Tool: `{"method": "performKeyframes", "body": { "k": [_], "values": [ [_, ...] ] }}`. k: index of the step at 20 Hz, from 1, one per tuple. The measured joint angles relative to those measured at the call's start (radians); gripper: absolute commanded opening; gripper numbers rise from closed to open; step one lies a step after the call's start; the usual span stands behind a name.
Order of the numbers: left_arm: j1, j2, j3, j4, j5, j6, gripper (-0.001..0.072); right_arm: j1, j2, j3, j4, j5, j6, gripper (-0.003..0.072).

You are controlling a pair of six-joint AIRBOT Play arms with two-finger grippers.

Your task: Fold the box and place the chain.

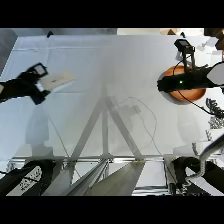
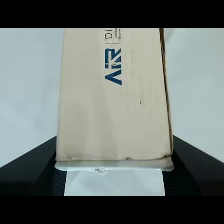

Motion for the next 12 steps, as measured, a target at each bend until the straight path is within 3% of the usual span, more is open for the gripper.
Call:
{"method": "performKeyframes", "body": {
  "k": [3,6,9,12],
  "values": [
    [0.116,0.010,0.000,0.027,0.070,-0.173,0.0009,-0.002,0.000,0.000,-0.006,0.002,0.000,0.0012],
    [0.212,-0.018,0.000,-0.122,0.143,-0.293,0.0010,-0.002,0.000,0.000,-0.007,0.003,0.000,0.0012],
    [0.249,-0.090,0.000,-0.276,0.166,-0.343,0.0005,-0.002,0.000,0.000,-0.009,0.003,0.000,0.0013],
    [0.237,-0.189,-0.001,-0.348,0.159,-0.362,0.0006,-0.002,0.000,0.000,-0.008,0.002,0.000,0.0013]
  ]
}}
